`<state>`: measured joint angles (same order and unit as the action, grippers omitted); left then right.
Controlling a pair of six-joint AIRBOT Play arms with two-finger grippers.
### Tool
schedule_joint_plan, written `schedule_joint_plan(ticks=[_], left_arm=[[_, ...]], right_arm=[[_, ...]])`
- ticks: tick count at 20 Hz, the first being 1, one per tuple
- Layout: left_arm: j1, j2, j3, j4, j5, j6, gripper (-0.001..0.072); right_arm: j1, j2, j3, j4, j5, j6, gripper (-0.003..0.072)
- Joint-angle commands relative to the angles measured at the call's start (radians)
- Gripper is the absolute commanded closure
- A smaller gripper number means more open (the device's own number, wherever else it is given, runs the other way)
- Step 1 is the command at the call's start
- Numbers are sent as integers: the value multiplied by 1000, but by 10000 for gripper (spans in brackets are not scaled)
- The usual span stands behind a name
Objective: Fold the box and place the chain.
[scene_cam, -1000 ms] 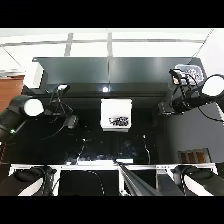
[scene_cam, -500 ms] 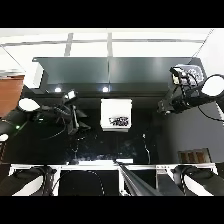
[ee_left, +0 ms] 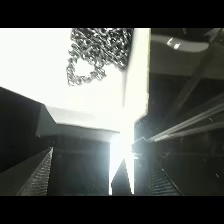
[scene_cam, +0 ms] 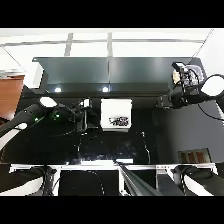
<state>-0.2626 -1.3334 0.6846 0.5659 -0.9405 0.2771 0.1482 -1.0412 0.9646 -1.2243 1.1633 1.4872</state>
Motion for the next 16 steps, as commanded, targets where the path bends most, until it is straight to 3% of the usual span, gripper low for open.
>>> schedule_joint_plan(ticks=[1, 16], left_arm=[[-4, -60, 33, -45, 0, 3, -2], [-80, -94, 50, -48, 25, 4, -1]], right_arm=[[-1, 1, 0, -3, -31, 0, 313], [-1, 1, 0, -7, -45, 0, 313]])
